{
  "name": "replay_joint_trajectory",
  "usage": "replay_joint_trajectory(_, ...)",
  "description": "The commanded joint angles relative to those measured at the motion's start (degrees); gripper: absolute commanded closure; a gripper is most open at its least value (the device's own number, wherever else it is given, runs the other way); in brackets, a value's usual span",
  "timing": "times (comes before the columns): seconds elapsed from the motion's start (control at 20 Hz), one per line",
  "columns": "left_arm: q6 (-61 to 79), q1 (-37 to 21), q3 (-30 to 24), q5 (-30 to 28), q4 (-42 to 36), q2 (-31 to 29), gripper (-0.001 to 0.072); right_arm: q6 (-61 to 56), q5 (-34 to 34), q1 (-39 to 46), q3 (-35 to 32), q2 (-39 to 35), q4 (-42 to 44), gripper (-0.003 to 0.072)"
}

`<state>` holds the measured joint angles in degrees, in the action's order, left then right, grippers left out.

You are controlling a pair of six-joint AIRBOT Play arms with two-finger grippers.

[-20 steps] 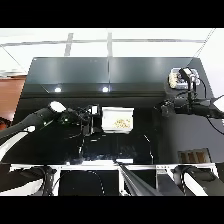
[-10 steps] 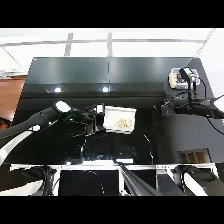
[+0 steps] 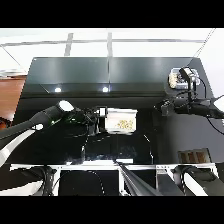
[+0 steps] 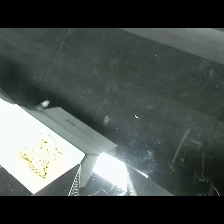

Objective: Fold the box and place the chain.

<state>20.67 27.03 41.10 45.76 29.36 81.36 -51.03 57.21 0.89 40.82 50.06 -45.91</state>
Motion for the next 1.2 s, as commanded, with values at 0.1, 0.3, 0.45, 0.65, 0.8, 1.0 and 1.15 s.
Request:
replay_joint_trajectory(0.1, 0.79, 1.22, 0.07, 0.37, -0.04, 0.04, 0.0001, -0.02, -0.02, -0.04, -0.02, -0.02, 0.02, 0.0358)
replay_joint_trajectory(0.3, 0.57, 1.22, 0.07, -0.13, -0.02, 0.04, 0.0269, -0.02, 0.13, -0.07, -0.59, 0.04, 2.54, 0.0359)
replay_joint_trajectory(0.45, 0.57, 1.22, 0.07, -0.13, -0.02, 0.04, 0.027, -4.94, -3.45, -2.38, -1.2, 2.32, 4.07, 0.0238)
replay_joint_trajectory(0.65, 0.57, 1.22, 0.07, -0.11, -0.02, 0.04, 0.0269, -3.82, -13.14, -12.33, -1.16, 10.71, 11.02, 0.0027)
replay_joint_trajectory(0.8, 0.57, 1.22, 0.07, -0.11, -0.04, 0.04, 0.0269, 3.19, -14.56, -18.38, -0.5, 15.43, 11.34, 0.0031)
replay_joint_trajectory(1.0, 0.57, 1.22, 0.07, -0.11, -0.02, 0.04, 0.0269, 21.42, -7.08, -18.4, 2.19, 15.37, 7.32, 0.0031)
replay_joint_trajectory(1.15, 0.57, 1.22, 0.07, -0.11, -0.02, 0.04, 0.0269, 28.89, -0.94, -18.27, 5.81, 15.34, 1.9, 0.0031)
